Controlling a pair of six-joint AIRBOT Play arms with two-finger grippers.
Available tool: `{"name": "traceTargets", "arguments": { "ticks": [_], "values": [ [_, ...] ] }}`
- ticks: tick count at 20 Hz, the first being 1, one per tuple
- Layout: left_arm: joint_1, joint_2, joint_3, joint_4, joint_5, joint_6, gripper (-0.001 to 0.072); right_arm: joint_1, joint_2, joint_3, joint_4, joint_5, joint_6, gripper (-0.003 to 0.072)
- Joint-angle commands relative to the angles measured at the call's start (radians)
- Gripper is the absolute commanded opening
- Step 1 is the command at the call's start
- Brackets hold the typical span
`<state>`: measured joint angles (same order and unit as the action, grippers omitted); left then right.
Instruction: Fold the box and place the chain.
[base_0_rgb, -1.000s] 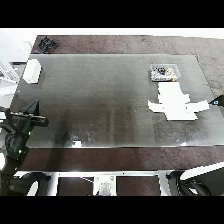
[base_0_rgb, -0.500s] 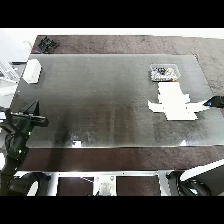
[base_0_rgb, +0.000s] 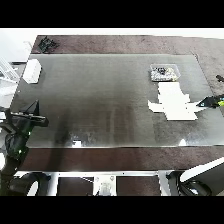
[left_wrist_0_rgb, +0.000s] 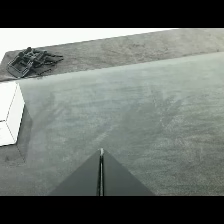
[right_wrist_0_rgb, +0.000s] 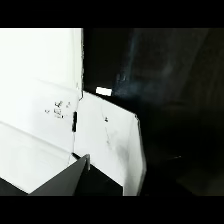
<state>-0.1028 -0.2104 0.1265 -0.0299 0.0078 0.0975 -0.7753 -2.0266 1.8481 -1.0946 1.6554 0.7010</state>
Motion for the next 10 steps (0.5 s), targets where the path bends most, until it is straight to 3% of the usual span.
{"name": "traceTargets", "arguments": {
  "ticks": [1, 2, 7, 10],
  "values": [
    [0.0, 0.001, 0.0, 0.0, 0.0, 0.0, 0.002, 0.002, -0.002, -0.002, 0.051, 0.01, 0.002, 0.03],
    [0.0, 0.001, 0.0, 0.0, 0.0, 0.0, 0.0021, 0.002, -0.002, -0.002, 0.071, 0.01, 0.002, 0.0296],
    [0.0, 0.001, 0.0, 0.0, 0.0, 0.0, 0.0021, 0.003, -0.003, -0.014, 0.121, 0.033, 0.025, 0.0008],
    [0.0, 0.001, 0.0, 0.0, 0.0, 0.0, 0.0021, 0.008, -0.001, -0.063, 0.141, 0.082, 0.025, 0.0005]
  ]
}}
